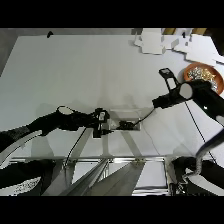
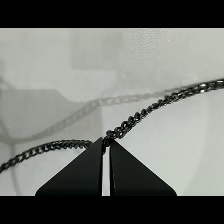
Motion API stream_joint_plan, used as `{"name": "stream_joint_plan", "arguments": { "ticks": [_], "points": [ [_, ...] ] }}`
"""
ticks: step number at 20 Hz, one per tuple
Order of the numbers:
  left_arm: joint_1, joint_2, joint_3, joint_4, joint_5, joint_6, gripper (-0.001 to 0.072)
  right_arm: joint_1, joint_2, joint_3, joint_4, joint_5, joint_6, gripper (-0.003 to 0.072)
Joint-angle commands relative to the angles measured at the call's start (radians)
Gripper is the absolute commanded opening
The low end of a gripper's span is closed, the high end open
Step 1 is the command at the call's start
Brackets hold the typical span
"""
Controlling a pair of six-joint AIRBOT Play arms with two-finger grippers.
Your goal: Fold the box and place the chain.
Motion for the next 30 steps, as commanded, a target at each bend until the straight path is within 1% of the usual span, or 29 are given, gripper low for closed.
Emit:
{"name": "stream_joint_plan", "arguments": {
  "ticks": [1,5,8,10,11,14,16,20,24,27,30],
  "points": [
    [0.0,0.0,0.001,0.0,0.0,0.0,0.0097,0.005,0.165,0.0,0.015,0.029,-0.005,0.0014],
    [0.0,0.0,0.001,0.0,0.0,0.0,0.0097,0.084,0.315,-0.001,0.015,0.057,-0.005,0.0015],
    [0.0,0.0,0.001,0.0,0.0,0.0,0.0097,0.163,0.362,-0.002,0.017,0.095,-0.023,0.0015],
    [0.0,0.0,0.001,0.0,0.0,0.0,0.0097,0.196,0.367,-0.002,0.075,0.098,-0.023,0.0015],
    [0.0,0.0,0.001,0.0,0.0,0.0,0.0097,0.206,0.367,-0.002,0.142,0.096,-0.029,0.0015],
    [0.0,0.0,0.001,0.0,0.0,0.0,0.0097,0.219,0.367,-0.002,0.391,0.076,-0.155,0.0014],
    [0.0,0.0,0.001,0.0,0.0,0.0,0.0097,0.219,0.367,-0.002,0.48,0.066,-0.191,0.0015],
    [0.0,0.0,0.001,0.0,0.0,0.0,0.0097,0.219,0.367,-0.002,0.537,0.069,-0.193,0.0015],
    [0.0,0.0,0.001,0.0,0.0,0.0,0.0097,0.219,0.367,-0.002,0.637,0.064,-0.275,0.0016],
    [0.0,0.0,0.001,0.0,0.0,0.0,0.0097,0.246,0.365,-0.003,0.638,0.023,-0.292,0.0016],
    [0.0,0.0,0.001,0.0,0.0,0.0,0.0097,0.291,0.351,-0.003,0.603,0.016,-0.292,0.0016]
  ]
}}
